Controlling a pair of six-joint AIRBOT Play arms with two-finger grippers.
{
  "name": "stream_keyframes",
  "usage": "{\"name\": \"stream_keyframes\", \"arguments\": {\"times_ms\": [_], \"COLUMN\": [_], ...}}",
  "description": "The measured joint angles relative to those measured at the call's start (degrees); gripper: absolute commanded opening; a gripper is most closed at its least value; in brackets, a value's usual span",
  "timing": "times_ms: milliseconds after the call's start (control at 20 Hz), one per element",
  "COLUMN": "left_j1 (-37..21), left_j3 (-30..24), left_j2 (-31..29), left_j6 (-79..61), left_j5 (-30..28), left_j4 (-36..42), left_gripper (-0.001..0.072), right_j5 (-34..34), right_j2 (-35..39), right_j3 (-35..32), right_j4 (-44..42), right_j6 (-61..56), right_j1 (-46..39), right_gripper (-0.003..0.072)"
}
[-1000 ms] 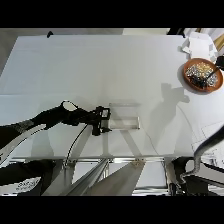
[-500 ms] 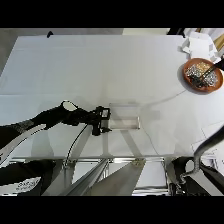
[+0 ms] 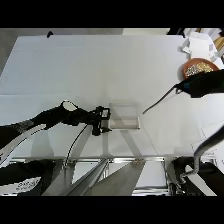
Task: Fold the box and place the chain.
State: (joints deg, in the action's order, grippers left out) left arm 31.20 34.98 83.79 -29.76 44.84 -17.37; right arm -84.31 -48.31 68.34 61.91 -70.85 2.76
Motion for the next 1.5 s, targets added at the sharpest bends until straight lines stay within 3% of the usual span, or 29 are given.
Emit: {"name": "stream_keyframes", "arguments": {"times_ms": [500,1000,1200,1500], "left_j1": [0.0,0.0,0.0,0.0], "left_j3": [0.0,0.0,0.02,0.02], "left_j2": [0.0,0.0,0.0,0.0], "left_j6": [-0.02,0.0,0.0,0.0], "left_j5": [0.0,0.0,0.0,0.0], "left_j4": [0.0,0.02,0.02,0.0], "left_gripper": [0.0251,0.0251,0.0251,0.0251], "right_j5": [7.21,18.23,19.54,21.68], "right_j2": [0.76,0.5,-1.25,-4.07], "right_j3": [-5.05,-5.35,-5.62,-11.63], "right_j4": [1.14,1.18,2.62,5.79], "right_j6": [-4.02,-6.99,-7.8,-10.69], "right_j1": [19.3,29.22,31.95,32.96], "right_gripper": [0.0019,0.0019,0.0019,0.0019]}}
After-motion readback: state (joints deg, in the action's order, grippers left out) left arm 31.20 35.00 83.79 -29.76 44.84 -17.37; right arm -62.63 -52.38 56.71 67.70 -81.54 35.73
